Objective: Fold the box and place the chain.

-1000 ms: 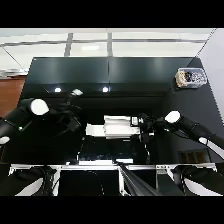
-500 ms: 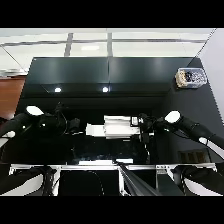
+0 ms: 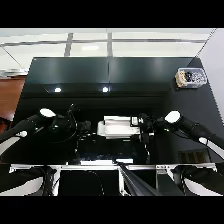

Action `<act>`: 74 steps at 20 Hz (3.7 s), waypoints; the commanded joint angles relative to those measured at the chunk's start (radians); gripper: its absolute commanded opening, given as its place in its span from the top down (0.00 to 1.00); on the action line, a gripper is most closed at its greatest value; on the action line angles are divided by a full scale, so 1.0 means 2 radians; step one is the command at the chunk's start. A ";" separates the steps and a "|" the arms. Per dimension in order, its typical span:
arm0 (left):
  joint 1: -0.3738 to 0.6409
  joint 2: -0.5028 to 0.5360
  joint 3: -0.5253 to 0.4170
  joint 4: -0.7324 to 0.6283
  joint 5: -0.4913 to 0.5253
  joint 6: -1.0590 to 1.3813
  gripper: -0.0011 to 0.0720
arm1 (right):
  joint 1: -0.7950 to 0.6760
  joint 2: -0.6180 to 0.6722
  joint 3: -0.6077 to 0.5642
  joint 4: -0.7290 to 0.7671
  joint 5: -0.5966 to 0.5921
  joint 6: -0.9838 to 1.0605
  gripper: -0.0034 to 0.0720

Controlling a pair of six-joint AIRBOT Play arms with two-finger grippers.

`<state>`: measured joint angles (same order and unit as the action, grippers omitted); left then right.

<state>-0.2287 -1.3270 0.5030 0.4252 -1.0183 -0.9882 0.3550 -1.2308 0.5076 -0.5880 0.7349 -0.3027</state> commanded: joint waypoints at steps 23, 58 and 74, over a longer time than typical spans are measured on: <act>-0.109 -0.001 0.149 0.105 -0.009 -0.145 0.30 | 0.000 0.000 0.000 0.000 0.000 0.000 0.73; -0.323 -0.064 0.271 0.548 -0.028 -0.620 0.30 | 0.000 0.000 0.000 0.001 -0.001 0.001 0.73; -0.328 -0.083 0.283 0.540 -0.024 -0.682 0.90 | 0.000 0.000 0.000 0.001 -0.001 0.000 0.73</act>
<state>-0.8825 -1.4921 1.0664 1.5085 -1.0683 -2.3486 0.3550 -1.2308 0.5072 -0.5861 0.7311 -0.3016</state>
